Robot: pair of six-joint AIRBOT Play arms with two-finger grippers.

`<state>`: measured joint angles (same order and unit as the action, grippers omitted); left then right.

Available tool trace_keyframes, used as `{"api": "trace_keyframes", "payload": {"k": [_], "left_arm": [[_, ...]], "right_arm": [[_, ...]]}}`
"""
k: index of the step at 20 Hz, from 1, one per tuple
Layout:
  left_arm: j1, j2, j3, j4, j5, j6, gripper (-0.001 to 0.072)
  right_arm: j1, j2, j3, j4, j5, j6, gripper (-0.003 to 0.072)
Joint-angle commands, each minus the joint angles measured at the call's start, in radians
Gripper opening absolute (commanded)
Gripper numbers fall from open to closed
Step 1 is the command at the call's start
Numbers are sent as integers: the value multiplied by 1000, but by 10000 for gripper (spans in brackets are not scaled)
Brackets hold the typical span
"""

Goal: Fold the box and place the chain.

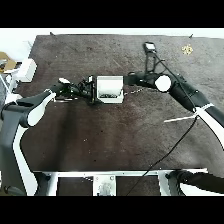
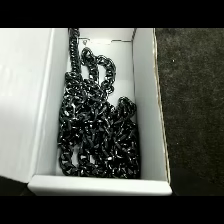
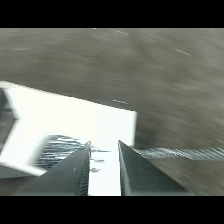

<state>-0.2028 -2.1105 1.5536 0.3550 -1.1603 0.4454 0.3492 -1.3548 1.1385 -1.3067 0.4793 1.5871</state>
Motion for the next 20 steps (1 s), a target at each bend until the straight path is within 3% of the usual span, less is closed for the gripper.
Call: {"api": "trace_keyframes", "payload": {"k": [1,4,10,17,18,19,20], "left_arm": [[0,-1,0,0,0,0,226],[0,-1,0,0,0,0,226],[0,-1,0,0,0,0,226],[0,-1,0,0,0,0,226],[0,-1,0,0,0,0,226],[0,-1,0,0,0,0,226],[0,-1,0,0,0,0,226]], "right_arm": [[-159,-22,-71,-8,19,89,320],[-228,-111,-100,15,-42,113,337],[-237,-301,-84,169,-279,112,337],[-236,-406,33,243,-299,113,317],[-236,-414,38,242,-300,119,295],[-236,-415,38,244,-299,120,96],[-235,-412,38,270,-293,119,3]]}}
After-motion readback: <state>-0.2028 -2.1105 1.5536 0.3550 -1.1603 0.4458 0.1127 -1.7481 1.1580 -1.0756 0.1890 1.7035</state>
